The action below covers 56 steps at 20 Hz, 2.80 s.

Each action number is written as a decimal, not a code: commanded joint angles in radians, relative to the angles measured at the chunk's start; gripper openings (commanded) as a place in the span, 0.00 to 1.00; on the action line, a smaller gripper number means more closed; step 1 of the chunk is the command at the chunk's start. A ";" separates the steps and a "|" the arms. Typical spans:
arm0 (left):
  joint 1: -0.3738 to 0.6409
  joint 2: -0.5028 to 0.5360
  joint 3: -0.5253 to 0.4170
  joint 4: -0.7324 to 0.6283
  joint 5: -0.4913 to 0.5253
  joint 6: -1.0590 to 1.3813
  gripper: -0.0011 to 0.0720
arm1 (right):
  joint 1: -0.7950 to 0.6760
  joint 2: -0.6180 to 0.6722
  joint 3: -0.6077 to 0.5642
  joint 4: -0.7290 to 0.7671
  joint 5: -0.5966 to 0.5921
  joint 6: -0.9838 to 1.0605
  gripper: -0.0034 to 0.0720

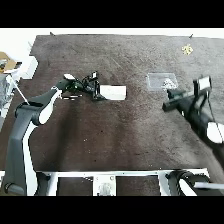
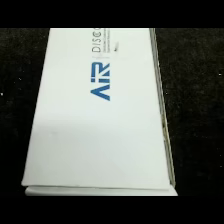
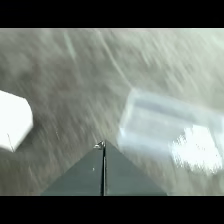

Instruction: Fold the box and place the chain.

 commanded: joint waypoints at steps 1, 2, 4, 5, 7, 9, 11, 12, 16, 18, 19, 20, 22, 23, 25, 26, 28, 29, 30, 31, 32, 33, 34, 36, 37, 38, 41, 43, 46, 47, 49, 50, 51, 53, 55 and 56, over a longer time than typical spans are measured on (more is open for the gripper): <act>0.000 0.000 0.000 0.000 0.000 0.000 0.49 | -0.003 0.256 -0.265 -0.002 -0.165 0.081 0.04; 0.001 0.000 0.000 0.000 0.000 0.000 0.49 | -0.003 0.319 -0.315 -0.002 -0.176 0.108 0.04; 0.000 0.000 0.000 0.000 -0.001 0.000 0.49 | -0.003 0.410 -0.382 -0.002 -0.175 0.114 0.04; 0.000 0.000 0.000 0.000 -0.001 0.000 0.49 | -0.003 0.437 -0.400 -0.003 -0.175 0.114 0.04; 0.000 0.000 0.000 0.000 -0.001 0.000 0.49 | -0.003 0.454 -0.408 -0.007 -0.180 0.114 0.04; 0.000 0.000 0.000 0.000 0.000 0.000 0.48 | -0.003 0.454 -0.408 -0.006 -0.186 0.114 0.05; 0.000 0.000 0.000 0.000 0.002 0.000 0.46 | -0.003 0.454 -0.408 -0.006 -0.186 0.114 0.04; 0.001 0.001 0.001 0.001 -0.006 -0.006 0.02 | -0.003 0.454 -0.408 -0.006 -0.187 0.114 0.04; 0.003 0.031 0.004 -0.032 -0.006 -0.072 0.03 | -0.002 0.454 -0.408 -0.006 -0.185 0.115 0.05; 0.003 0.082 0.004 -0.033 0.010 -0.119 0.03 | -0.002 0.454 -0.408 -0.006 -0.183 0.150 0.04; 0.003 0.117 0.004 -0.033 0.027 -0.158 0.03 | -0.002 0.454 -0.408 -0.006 -0.183 0.167 0.05; 0.003 0.154 0.004 -0.032 0.050 -0.195 0.03 | -0.002 0.454 -0.408 -0.006 -0.183 0.167 0.04; 0.008 0.242 0.004 -0.024 0.124 -0.286 0.03 | -0.002 0.454 -0.408 -0.006 -0.184 0.167 0.04; 0.016 0.288 0.004 -0.023 0.169 -0.341 0.03 | -0.002 0.454 -0.408 -0.006 -0.184 0.167 0.04; 0.048 0.393 0.004 -0.006 0.300 -0.488 0.02 | -0.002 0.454 -0.408 -0.006 -0.183 0.167 0.05; 0.072 0.442 0.004 0.016 0.353 -0.556 0.02 | -0.002 0.454 -0.408 -0.006 -0.184 0.167 0.05; 0.129 0.540 0.002 0.097 0.435 -0.706 0.02 | -0.002 0.454 -0.408 -0.006 -0.183 0.171 0.05; 0.163 0.586 0.002 0.160 0.460 -0.790 0.02 | -0.002 0.454 -0.408 -0.006 -0.184 0.171 0.04; 0.198 0.625 0.002 0.231 0.476 -0.878 0.02 | -0.002 0.454 -0.408 -0.006 -0.184 0.171 0.05; 0.237 0.665 0.002 0.317 0.481 -0.968 0.02 | -0.002 0.454 -0.408 -0.006 -0.184 0.171 0.04; 0.275 0.697 0.001 0.392 0.481 -1.050 0.02 | -0.002 0.454 -0.408 -0.006 -0.184 0.171 0.04; 0.319 0.734 -0.011 0.455 0.487 -1.117 0.02 | -0.002 0.454 -0.408 -0.006 -0.184 0.171 0.04; 0.362 0.768 -0.030 0.499 0.494 -1.164 0.02 | -0.002 0.454 -0.408 -0.006 -0.184 0.171 0.05; 0.462 0.843 -0.115 0.541 0.525 -1.242 0.02 | -0.002 0.454 -0.408 -0.005 -0.184 0.171 0.05; 0.508 0.883 -0.180 0.541 0.548 -1.251 0.02 | -0.002 0.454 -0.408 -0.005 -0.185 0.171 0.05; 0.551 0.925 -0.255 0.544 0.564 -1.250 0.02 | -0.002 0.454 -0.408 -0.005 -0.185 0.171 0.05; 0.697 1.030 -0.533 0.544 0.569 -1.250 0.02 | -0.002 0.454 -0.408 -0.005 -0.186 0.174 0.05; 0.780 1.052 -0.694 0.545 0.566 -1.240 0.02 | -0.002 0.454 -0.408 -0.005 -0.186 0.174 0.04; 0.856 1.049 -0.857 0.540 0.585 -1.168 0.02 | -0.002 0.454 -0.408 -0.005 -0.186 0.174 0.05; 0.866 1.049 -0.901 0.531 0.607 -1.124 0.02 | -0.002 0.454 -0.408 -0.005 -0.186 0.174 0.05; 0.867 1.049 -0.968 0.520 0.681 -1.107 0.02 | -0.002 0.454 -0.408 -0.005 -0.186 0.174 0.04; 0.867 1.045 -0.992 0.504 0.714 -1.112 0.02 | -0.002 0.454 -0.408 -0.005 -0.186 0.174 0.05; 0.867 1.026 -0.993 0.487 0.706 -1.115 0.02 | -0.002 0.454 -0.408 -0.005 -0.186 0.174 0.05; 0.867 0.969 -0.963 0.487 0.632 -1.075 0.02 | -0.002 0.454 -0.408 -0.005 -0.187 0.174 0.05; 0.867 0.911 -0.926 0.488 0.603 -1.054 0.02 | -0.002 0.454 -0.408 -0.005 -0.187 0.174 0.05; 0.867 0.893 -0.914 0.504 0.609 -1.053 0.02 | -0.002 0.454 -0.408 -0.005 -0.187 0.174 0.04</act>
